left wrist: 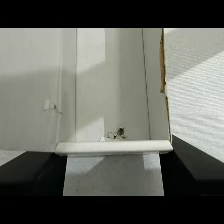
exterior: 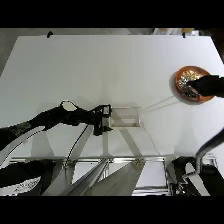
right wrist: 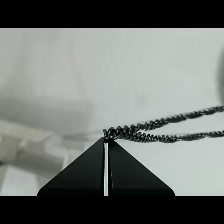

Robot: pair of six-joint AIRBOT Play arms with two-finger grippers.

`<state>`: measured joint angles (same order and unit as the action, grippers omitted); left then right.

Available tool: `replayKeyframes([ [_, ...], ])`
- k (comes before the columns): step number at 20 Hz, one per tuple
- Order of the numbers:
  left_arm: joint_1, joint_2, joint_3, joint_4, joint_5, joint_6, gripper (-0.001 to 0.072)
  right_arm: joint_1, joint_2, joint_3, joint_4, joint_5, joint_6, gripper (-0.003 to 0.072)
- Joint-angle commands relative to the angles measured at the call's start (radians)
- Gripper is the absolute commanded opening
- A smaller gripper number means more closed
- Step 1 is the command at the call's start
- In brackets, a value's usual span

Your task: Fold the box and place the chain.

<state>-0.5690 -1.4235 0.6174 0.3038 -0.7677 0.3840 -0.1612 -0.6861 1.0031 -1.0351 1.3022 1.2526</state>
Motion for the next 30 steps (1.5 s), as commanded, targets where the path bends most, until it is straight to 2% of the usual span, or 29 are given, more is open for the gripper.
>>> replayKeyframes([
  [1, 0.0, 0.0, 0.0, 0.0, 0.0, 0.0, 0.0311, 0.158, 0.056, 0.0, 0.031, 0.096, -0.004, 0.0011],
  [5, 0.0, 0.0, 0.0, 0.0, 0.0, 0.0, 0.0311, 0.316, 0.067, 0.0, 0.029, 0.123, 0.005, 0.0011],
  [10, 0.0, 0.0, 0.0, 0.0, 0.0, 0.0, 0.0311, 0.424, 0.067, -0.001, 0.03, 0.108, 0.016, 0.0011],
  [15, 0.0, 0.0, 0.0, 0.0, 0.0, 0.0, 0.0311, 0.51, 0.064, -0.018, 0.029, 0.014, 0.034, 0.0011],
  [21, 0.0, 0.0, 0.0, 0.0, 0.0, 0.0, 0.0311, 0.587, 0.055, -0.149, 0.026, -0.157, 0.033, 0.0011],
  [25, 0.0, 0.0, 0.0, 0.0, 0.0, 0.0, 0.0311, 0.657, -0.02, -0.205, 0.019, -0.207, 0.013, 0.0012],
  [30, 0.0, 0.0, 0.0, 0.0, 0.0, 0.0, 0.0311, 0.75, -0.164, -0.215, -0.031, -0.287, 0.003, 0.0011],
])
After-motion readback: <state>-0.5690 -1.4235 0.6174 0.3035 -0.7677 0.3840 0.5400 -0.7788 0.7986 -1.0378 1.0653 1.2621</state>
